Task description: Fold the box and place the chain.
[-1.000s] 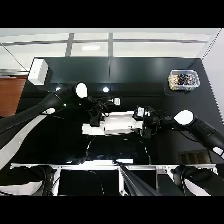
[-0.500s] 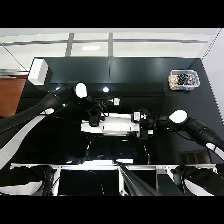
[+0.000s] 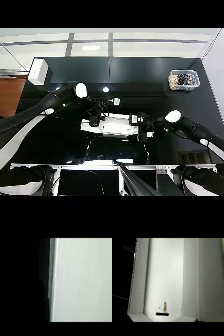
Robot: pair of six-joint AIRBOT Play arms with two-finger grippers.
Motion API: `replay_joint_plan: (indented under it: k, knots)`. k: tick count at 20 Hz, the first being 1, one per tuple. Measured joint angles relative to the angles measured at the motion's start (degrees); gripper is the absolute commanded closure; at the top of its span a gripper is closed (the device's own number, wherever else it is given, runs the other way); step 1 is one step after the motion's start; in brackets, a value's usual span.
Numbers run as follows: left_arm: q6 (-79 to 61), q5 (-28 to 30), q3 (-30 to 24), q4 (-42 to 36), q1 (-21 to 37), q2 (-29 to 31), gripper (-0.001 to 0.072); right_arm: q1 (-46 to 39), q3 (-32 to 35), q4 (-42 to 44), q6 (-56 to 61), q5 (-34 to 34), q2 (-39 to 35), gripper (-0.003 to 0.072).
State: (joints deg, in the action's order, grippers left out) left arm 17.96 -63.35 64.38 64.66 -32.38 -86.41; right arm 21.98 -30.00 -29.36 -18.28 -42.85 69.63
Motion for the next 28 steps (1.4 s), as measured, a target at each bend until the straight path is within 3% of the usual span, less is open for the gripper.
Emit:
replay_joint_plan:
  k: [28]
  knots:
    - [1.9, -0.1, 0.0, -0.2, 0.0, 0.0, 0.0684, 0.1, -0.7, 0.4, 3.1, 1.7, 2.1, -0.0022]
